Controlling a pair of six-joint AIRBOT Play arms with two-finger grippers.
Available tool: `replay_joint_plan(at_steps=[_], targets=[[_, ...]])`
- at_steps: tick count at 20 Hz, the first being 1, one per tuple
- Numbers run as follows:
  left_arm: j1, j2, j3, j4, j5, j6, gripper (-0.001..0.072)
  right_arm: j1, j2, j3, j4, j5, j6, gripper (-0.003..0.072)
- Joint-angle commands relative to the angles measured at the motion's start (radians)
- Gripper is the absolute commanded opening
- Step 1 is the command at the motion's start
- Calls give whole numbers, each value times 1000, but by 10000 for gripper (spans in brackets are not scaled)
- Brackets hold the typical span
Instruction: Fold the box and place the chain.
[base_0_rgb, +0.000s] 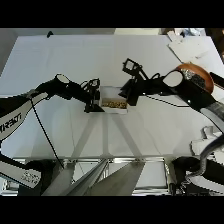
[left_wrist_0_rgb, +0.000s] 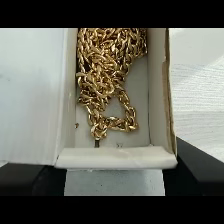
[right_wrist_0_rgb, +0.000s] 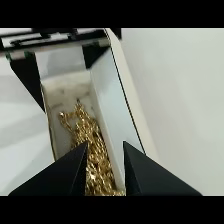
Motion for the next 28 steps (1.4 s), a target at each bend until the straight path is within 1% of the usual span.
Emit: replay_joint_plan(at_steps=[1,4,5,6,12,16,19,23,28], targets=[[0,0,0,0,0,0,396,-90,34,-76,-21,7,-3,220],[0,0,0,0,0,0,396,-117,12,-95,-29,-37,0,213],[0,0,0,0,0,0,396,-116,1,-96,-28,-50,0,137],[0,0,0,0,0,0,396,-116,-13,-98,-29,-65,0,10],[0,0,0,0,0,0,396,-116,-107,-98,-28,-79,56,12],[0,0,0,0,0,0,396,-114,-166,-98,16,-31,55,8],[0,0,0,0,0,0,396,-103,-169,-98,43,14,47,8],[0,0,0,0,0,0,396,-103,-169,-98,40,77,48,9],[0,0,0,0,0,0,396,-103,-165,-98,40,97,56,10]])
